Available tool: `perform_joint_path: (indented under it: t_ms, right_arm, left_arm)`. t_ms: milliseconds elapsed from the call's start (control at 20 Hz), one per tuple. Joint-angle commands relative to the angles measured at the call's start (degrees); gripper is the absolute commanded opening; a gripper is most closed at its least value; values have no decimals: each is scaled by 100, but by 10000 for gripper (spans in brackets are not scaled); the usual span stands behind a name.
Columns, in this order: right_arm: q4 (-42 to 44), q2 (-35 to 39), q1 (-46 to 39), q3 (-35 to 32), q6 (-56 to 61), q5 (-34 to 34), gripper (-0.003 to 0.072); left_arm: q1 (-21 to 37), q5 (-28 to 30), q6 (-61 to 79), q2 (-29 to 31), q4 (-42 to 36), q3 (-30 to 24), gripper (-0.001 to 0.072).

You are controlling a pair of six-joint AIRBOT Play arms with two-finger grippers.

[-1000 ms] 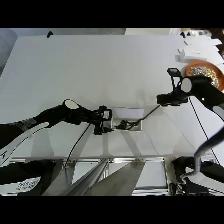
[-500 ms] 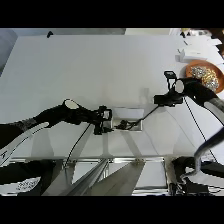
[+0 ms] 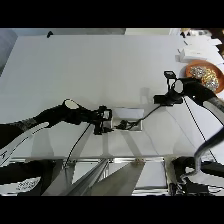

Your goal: Fold the box and place the chain.

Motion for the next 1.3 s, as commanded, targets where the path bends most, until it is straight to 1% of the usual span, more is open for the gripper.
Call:
perform_joint_path:
  t_ms: [0,100,200,450,600,800,900,1050,1150,1250]
  right_arm:
    - [7,4,2,-4,-199,549,16]
    - [7,120,57,-4,-476,861,16]
    - [7,391,120,-4,-553,1054,16]
    - [61,1523,643,-4,-605,1578,16]
    - [431,2280,1196,-4,-579,1718,16]
    - [811,3036,2022,-4,-249,1703,16]
    - [824,3292,2428,-4,-4,1659,16]
    - [916,3484,2999,-4,293,1513,17]
    - [1110,3515,3399,-4,326,1207,17]
    - [1318,3515,3801,-4,376,688,17]
  left_arm:
    - [7,0,0,4,0,0,140]
    - [7,0,0,4,0,0,140]
    - [7,0,0,4,0,0,140]
    - [7,0,0,4,0,0,140]
    - [7,0,0,4,0,0,140]
    - [7,0,0,4,-2,0,140]
    - [7,0,0,4,0,0,140]
    - [7,0,0,4,0,0,140]
    - [7,0,0,4,0,0,140]
    - [7,0,0,4,0,0,140]
